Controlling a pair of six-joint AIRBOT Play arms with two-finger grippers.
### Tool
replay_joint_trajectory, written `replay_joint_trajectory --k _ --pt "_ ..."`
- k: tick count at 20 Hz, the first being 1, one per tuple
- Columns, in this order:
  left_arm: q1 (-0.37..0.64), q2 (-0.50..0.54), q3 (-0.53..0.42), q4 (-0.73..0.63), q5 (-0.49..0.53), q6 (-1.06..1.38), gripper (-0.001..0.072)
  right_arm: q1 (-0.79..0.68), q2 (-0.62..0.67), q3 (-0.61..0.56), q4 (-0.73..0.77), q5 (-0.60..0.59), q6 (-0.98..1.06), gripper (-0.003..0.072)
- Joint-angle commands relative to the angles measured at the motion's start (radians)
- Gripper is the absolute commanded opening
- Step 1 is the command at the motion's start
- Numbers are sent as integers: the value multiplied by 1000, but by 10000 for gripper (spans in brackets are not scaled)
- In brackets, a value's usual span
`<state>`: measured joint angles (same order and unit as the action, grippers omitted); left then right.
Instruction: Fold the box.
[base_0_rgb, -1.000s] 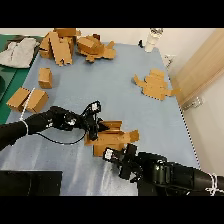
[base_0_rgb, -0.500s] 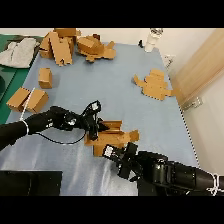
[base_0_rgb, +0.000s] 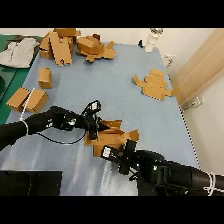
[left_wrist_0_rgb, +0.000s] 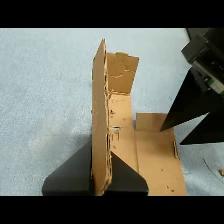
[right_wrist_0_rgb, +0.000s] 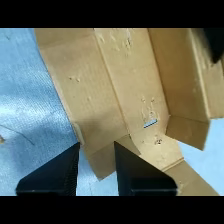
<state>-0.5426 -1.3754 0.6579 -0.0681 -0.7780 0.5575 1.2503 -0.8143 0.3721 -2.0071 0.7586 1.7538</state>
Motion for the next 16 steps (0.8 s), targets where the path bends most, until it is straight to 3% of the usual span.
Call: replay_joint_trajectory --k 1,16 --pt "0 0 1 0 2 0 12 0 -68 0 -35 -20 -1 349" --pt "0 0 1 1 1 0 12 3 -57 32 25 29 -1 350"
